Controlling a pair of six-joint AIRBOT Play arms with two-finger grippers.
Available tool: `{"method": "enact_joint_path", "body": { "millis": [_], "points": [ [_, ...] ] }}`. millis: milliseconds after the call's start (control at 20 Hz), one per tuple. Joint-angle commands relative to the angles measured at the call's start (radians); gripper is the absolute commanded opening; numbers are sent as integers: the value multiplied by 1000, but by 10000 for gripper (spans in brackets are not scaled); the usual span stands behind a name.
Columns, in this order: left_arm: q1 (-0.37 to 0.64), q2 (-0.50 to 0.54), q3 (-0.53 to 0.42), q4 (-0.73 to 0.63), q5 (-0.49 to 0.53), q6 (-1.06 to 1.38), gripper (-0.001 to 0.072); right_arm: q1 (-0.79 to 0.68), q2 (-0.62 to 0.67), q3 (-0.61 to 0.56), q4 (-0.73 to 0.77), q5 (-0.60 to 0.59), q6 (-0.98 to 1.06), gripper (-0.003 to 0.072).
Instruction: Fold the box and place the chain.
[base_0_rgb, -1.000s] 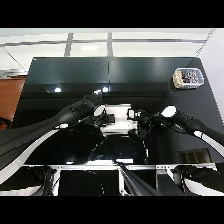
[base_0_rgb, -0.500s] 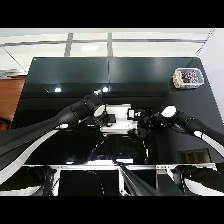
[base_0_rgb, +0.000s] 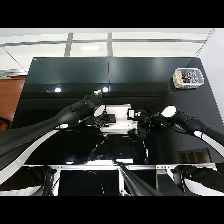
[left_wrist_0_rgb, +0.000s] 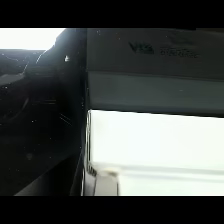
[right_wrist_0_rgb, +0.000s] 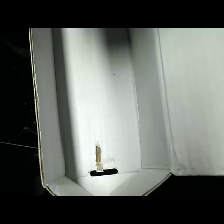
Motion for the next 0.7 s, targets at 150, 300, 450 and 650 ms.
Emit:
{"method": "enact_joint_path", "body": {
  "millis": [150, 300, 450, 650],
  "points": [
    [1, -1, 1, 3, -11, 26, 265, 0, -1, 0, 0, 0, 0, 221],
    [2, -1, 0, 11, -27, 41, 265, 0, -1, 0, 0, 0, 0, 221],
    [7, -2, 0, 8, -36, 48, 265, 0, -1, 0, 0, 0, 0, 221],
    [7, -2, 0, 3, -34, 48, 265, 0, -1, 0, 0, 0, 0, 221]
  ]
}}
